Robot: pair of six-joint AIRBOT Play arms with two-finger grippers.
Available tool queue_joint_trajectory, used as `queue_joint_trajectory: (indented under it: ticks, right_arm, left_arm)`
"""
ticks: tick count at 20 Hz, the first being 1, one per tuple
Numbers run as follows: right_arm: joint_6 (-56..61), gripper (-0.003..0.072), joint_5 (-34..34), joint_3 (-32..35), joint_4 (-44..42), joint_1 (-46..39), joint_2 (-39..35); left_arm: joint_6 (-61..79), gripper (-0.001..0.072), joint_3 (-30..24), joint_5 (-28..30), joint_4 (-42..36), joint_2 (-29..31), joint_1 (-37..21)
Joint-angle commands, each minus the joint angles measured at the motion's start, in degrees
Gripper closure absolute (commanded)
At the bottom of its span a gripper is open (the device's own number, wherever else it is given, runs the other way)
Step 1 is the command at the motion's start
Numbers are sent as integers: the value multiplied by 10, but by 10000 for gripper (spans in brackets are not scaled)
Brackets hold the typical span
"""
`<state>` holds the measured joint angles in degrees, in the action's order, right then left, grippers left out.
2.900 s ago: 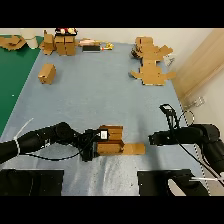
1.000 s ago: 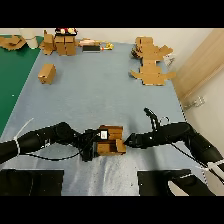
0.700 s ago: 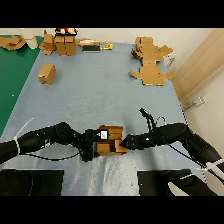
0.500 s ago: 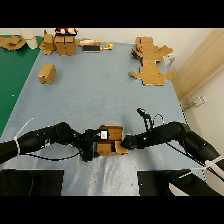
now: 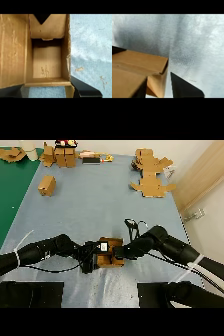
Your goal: Fold the box.
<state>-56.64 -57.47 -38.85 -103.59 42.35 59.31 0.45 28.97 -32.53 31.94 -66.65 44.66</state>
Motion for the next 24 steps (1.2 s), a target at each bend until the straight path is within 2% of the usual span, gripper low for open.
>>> queue_joint_trajectory:
  ticks: [1,5,8,14,15,16,18,19,20,22,24]
  right_arm:
    - [106,278,-55,-56,61,55,61]
    - [167,284,-130,-105,102,82,78]
    - [202,284,-189,-113,113,85,90]
    - [209,284,-168,-113,108,91,128]
    - [208,305,-155,-113,106,91,133]
    - [208,403,-139,-113,97,92,136]
    - [208,531,-118,-113,76,92,142]
    - [208,539,-111,-113,76,95,144]
    - [208,595,-105,-113,79,99,146]
    - [208,604,-105,-113,79,105,150]
    - [208,666,-105,-113,79,105,151]
  left_arm:
    - [0,364,0,0,0,0,0]
    - [0,364,0,0,0,0,0]
    - [0,364,0,0,0,0,0]
    - [0,364,0,0,0,0,0]
    - [0,364,0,0,0,0,0]
    - [0,364,0,0,0,0,0]
    - [0,364,0,0,0,0,0]
    - [0,364,0,0,0,0,0]
    - [0,364,0,0,0,0,0]
    - [0,365,0,0,0,0,0]
    - [0,364,0,0,0,0,0]
